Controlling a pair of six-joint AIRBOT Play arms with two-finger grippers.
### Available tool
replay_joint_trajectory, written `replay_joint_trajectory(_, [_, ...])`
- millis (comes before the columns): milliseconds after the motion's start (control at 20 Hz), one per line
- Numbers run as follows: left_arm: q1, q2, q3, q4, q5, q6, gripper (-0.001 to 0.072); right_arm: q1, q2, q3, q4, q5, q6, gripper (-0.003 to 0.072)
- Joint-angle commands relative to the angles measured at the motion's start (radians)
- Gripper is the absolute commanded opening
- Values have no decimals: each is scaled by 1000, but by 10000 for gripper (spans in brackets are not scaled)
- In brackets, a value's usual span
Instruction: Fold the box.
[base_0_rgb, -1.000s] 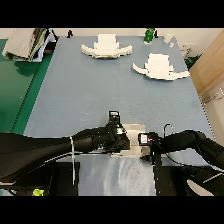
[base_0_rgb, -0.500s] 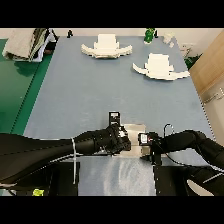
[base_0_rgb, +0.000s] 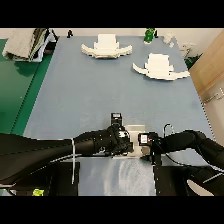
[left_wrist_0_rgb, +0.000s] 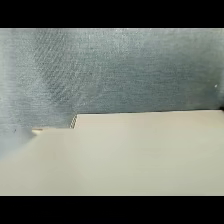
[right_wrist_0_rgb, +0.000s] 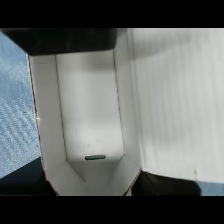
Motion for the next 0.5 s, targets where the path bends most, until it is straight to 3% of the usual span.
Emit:
replay_joint_trajectory(0, [1,40,0,23,-34,-8,390,0,0,0,0,0,1,599])
replay_joint_trajectory(450, [3,265,0,77,-207,0,388,0,0,0,0,0,1,599])
